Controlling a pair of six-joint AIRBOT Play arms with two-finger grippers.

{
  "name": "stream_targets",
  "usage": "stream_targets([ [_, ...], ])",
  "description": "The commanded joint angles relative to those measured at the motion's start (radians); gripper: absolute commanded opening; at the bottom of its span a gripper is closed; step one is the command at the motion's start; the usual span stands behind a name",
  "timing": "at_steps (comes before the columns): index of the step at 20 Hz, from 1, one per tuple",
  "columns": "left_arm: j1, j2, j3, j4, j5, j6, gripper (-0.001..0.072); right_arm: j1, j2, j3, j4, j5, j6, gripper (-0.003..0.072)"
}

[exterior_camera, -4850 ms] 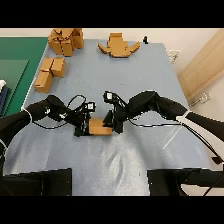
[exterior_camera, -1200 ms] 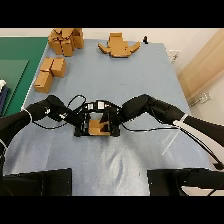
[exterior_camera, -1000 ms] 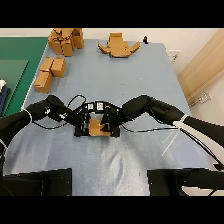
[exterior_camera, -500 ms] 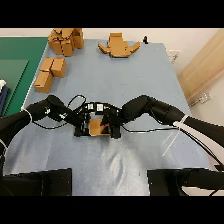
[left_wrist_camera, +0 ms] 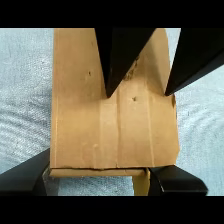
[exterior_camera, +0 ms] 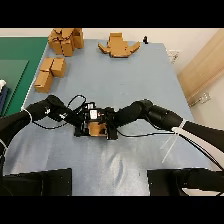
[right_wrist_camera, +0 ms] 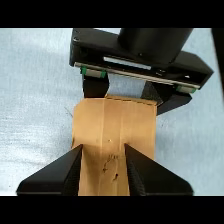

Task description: Fold the box.

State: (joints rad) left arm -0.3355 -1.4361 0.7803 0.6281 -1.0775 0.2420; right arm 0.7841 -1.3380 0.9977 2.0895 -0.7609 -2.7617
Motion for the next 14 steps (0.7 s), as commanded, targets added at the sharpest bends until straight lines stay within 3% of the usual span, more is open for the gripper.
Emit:
stream_targets([
  [1, 0.0, 0.001, 0.0, 0.0, 0.0, 0.0, 0.025, 0.042, 0.034, -0.001, -0.19, 0.023, 0.24, 0.0428],
  [7, 0.0, 0.001, 0.0, 0.001, 0.001, 0.0, 0.0249, 0.06, 0.145, -0.071, -0.267, 0.032, 0.39, 0.0425],
  [12, 0.0, 0.0, 0.0, 0.0, 0.001, 0.0, 0.025, 0.06, 0.134, -0.106, -0.311, 0.174, 0.387, 0.0422],
  [14, 0.0, 0.0, 0.0, 0.0, 0.001, 0.0, 0.0249, 0.06, 0.132, -0.106, -0.314, 0.221, 0.386, 0.0258],
])
